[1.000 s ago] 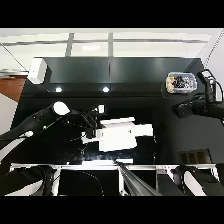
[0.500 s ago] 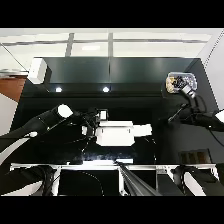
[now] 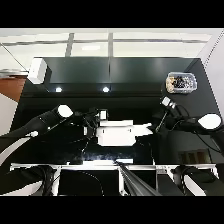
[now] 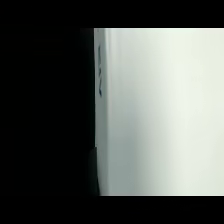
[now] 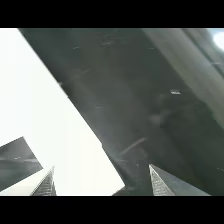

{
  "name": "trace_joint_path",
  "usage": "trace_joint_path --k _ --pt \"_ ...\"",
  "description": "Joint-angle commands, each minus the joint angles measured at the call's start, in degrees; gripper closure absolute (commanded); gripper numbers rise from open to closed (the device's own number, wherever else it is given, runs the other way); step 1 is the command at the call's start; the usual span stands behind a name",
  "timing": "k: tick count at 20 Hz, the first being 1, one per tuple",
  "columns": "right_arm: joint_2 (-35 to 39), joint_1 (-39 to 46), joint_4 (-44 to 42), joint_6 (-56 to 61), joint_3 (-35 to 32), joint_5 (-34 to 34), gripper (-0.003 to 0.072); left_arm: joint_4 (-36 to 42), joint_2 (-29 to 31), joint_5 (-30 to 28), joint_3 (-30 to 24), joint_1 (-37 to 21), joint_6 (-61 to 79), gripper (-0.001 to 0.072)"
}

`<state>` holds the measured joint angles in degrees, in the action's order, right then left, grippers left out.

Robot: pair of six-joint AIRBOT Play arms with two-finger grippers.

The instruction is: Fold the box and place the chain.

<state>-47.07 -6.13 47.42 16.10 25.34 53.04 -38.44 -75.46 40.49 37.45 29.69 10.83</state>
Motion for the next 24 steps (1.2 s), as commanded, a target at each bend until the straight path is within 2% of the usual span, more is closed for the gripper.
trace_joint_path --k 1,5,19,24 --pt "0.0 -5.9 -0.1 -1.9 -2.8 -0.6 -0.0017 -0.1 0.0 0.2 0.0 0.0 0.1 0.0680" --pt "0.0 -12.5 0.2 -5.8 -6.7 -7.4 -0.0017 -0.1 0.0 0.2 0.0 0.0 0.1 0.0680" --pt "-4.3 -26.5 0.6 -9.6 -6.8 -12.7 -0.0016 -0.1 0.0 0.2 0.0 0.0 0.1 0.0679" --pt "-4.3 -29.6 -3.0 -9.6 -6.7 -19.3 -0.0017 -0.1 0.0 0.2 0.0 0.0 0.1 0.0680"
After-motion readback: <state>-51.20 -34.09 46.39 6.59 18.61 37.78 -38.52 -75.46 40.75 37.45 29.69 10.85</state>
